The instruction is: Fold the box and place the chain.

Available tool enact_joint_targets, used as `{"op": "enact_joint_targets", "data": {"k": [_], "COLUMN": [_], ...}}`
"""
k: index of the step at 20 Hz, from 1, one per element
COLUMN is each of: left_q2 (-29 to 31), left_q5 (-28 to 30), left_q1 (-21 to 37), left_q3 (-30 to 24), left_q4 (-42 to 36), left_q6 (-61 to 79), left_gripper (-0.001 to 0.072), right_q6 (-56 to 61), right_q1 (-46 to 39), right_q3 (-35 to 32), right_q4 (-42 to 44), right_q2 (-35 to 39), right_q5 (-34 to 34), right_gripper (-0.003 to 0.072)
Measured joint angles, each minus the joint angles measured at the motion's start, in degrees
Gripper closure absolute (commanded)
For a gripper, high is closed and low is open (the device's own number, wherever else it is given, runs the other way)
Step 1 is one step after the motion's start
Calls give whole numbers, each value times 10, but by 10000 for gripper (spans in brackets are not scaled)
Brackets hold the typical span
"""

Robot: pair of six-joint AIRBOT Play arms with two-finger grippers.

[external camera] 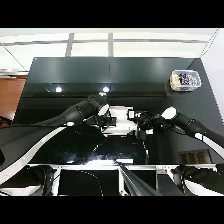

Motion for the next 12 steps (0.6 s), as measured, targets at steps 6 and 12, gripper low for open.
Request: {"op": "enact_joint_targets", "data": {"k": [6,12], "left_q2": [0,0], "left_q5": [-1,-6], "left_q1": [0,0], "left_q3": [0,0], "left_q4": [0,0], "left_q6": [0,0], "left_gripper": [683,683], "right_q6": [52,74], "right_q1": [0,0], "right_q3": [-1,-1], "right_q4": [-45,-120], "right_q2": [35,77], "right_q5": [15,34], "right_gripper": [52,53]}}
